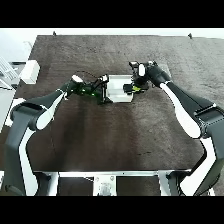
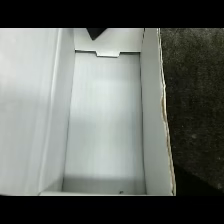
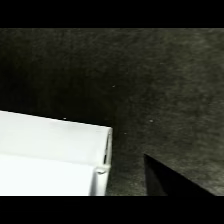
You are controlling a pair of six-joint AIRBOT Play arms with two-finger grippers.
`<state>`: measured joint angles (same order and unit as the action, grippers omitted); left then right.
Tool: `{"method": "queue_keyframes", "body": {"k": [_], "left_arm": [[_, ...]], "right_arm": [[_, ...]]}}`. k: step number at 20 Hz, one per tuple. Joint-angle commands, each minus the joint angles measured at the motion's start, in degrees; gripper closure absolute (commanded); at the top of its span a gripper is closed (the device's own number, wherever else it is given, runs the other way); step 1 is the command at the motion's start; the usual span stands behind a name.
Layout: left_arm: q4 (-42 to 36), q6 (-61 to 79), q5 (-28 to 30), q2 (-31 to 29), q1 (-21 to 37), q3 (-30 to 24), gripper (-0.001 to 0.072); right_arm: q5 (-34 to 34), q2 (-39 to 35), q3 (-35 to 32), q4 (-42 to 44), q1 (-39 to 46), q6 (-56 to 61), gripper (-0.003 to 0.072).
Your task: Fold the box and place the chain.
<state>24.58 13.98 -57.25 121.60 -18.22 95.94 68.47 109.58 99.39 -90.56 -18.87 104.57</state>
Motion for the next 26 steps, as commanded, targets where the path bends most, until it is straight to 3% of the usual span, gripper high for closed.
{"method": "queue_keyframes", "body": {"k": [1,10,22,26], "left_arm": [[0.02,0.00,0.00,-0.02,0.04,0.02,0.0361],[0.02,0.00,0.00,0.00,0.04,0.02,0.0361],[0.02,0.00,0.00,-0.02,0.04,0.02,0.0361],[0.02,0.00,0.00,-0.02,0.04,0.02,0.0361]], "right_arm": [[0.61,0.35,0.87,-1.42,-0.07,2.03,0.0242],[0.61,1.14,0.87,-1.44,-1.75,3.13,0.0256],[0.63,1.29,0.87,-3.78,-1.66,5.01,0.0391],[1.05,1.60,0.87,-4.20,-1.66,6.08,0.0394]]}}
